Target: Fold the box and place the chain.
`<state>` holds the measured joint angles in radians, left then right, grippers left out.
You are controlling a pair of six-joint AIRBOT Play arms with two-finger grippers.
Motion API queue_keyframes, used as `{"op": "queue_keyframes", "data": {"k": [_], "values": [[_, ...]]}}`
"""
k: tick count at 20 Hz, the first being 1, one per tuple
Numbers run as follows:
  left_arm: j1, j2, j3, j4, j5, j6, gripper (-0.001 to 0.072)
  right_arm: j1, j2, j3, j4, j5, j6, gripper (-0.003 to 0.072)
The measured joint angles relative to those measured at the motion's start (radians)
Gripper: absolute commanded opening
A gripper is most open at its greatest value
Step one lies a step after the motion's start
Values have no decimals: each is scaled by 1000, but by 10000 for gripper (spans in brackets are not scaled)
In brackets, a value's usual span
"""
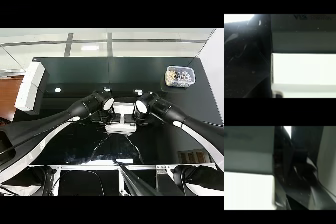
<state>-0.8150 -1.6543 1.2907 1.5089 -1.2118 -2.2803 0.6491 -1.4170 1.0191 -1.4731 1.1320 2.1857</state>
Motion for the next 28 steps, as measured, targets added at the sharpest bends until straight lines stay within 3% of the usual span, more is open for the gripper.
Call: {"op": "queue_keyframes", "data": {"k": [8,9,10,14,19,23,25,28], "values": [[0,0,0,1,0,0,24,-114,274,69,-120,102,-195,293],[0,0,0,1,0,0,24,-147,308,75,-180,103,-214,455],[0,0,0,1,1,0,25,-183,330,78,-249,90,-227,687],[0,0,0,1,0,9,25,-389,332,83,-406,-9,-264,681],[0,0,0,-4,-2,40,25,-653,138,153,-362,-162,-294,681],[0,1,0,-7,-10,45,26,-779,-120,380,-250,-151,-352,672],[0,2,0,-8,-23,48,25,-809,-250,521,-200,-119,-392,601],[0,2,0,-10,-29,48,25,-831,-412,703,-153,-72,-440,601]]}}
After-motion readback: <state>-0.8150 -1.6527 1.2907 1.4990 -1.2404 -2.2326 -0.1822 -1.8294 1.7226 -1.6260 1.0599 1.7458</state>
